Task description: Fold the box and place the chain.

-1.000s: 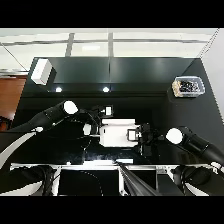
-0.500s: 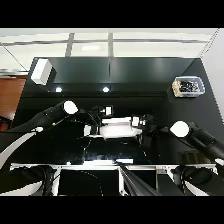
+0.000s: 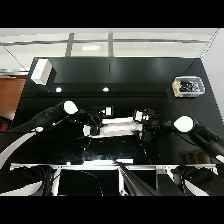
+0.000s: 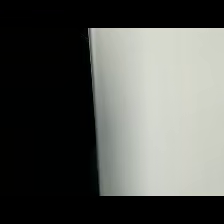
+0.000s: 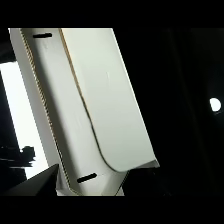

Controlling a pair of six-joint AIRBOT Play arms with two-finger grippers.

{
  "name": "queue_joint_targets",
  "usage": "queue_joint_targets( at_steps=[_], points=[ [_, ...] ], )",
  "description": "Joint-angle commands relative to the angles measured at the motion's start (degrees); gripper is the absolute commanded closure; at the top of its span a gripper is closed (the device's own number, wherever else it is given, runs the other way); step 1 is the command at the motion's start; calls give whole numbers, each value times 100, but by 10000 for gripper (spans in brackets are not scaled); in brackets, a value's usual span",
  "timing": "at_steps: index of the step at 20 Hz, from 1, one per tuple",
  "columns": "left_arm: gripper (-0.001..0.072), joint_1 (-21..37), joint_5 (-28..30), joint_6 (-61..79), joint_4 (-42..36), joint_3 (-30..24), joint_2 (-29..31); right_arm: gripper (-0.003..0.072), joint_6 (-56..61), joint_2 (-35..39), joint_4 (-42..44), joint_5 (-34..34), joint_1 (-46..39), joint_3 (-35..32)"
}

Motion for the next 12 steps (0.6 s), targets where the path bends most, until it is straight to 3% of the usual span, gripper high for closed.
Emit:
queue_joint_targets(
  at_steps=[1,12],
  points=[
    [682,2,2,2,0,2,4,42,-575,-271,789,516,-26,4],
    [682,4,2,0,0,2,4,41,-1641,-1178,852,627,-286,4]
  ],
)
